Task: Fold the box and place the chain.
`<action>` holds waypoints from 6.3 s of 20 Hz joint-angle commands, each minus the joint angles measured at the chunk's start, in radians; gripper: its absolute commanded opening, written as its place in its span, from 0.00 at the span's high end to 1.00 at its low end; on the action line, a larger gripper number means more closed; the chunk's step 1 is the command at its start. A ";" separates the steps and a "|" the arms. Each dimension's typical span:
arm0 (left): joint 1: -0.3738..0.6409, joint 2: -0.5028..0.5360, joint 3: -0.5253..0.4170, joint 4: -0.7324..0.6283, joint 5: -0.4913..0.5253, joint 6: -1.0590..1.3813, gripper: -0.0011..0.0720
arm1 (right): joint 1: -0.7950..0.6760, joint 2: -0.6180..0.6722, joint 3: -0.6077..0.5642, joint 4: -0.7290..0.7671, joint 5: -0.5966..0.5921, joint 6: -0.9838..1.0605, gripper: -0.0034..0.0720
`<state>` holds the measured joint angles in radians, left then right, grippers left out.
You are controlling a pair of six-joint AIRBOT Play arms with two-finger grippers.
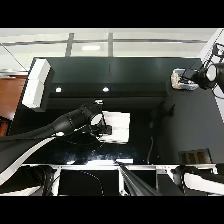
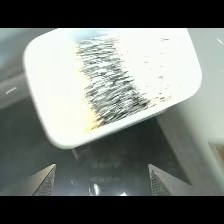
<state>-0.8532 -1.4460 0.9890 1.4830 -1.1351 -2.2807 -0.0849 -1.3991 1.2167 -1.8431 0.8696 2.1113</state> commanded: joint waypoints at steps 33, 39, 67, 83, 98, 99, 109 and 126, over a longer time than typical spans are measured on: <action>0.000 0.000 0.001 -0.002 -0.014 0.000 0.94 | -0.202 -0.371 0.481 0.349 0.074 -0.185 0.90; 0.000 0.000 0.001 -0.002 -0.032 0.000 0.94 | -0.201 -0.135 0.481 0.354 0.114 -0.372 0.90; 0.000 0.000 0.001 -0.002 -0.026 0.000 0.94 | 0.225 0.499 0.320 0.913 0.721 -0.803 0.91; 0.000 0.000 0.001 -0.002 -0.026 0.000 0.94 | 0.311 0.496 0.289 1.120 0.719 -0.810 0.91; 0.000 0.000 0.001 -0.003 -0.027 0.000 0.94 | 0.424 0.473 0.237 1.313 0.451 -0.803 0.91; 0.000 0.000 0.001 -0.003 -0.027 0.000 0.94 | 0.425 0.468 0.237 1.280 0.461 -0.789 0.91; 0.000 0.000 0.001 -0.003 -0.029 0.000 0.94 | 0.517 0.461 -0.094 1.110 0.402 -0.735 0.91; 0.000 0.000 0.001 -0.004 -0.021 0.000 0.94 | 0.665 0.453 -0.360 0.903 0.203 -0.631 0.36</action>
<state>-0.8532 -1.4460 0.9890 1.4796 -1.1629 -2.2810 0.5575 -0.9474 0.8825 -0.9176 1.1091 1.4708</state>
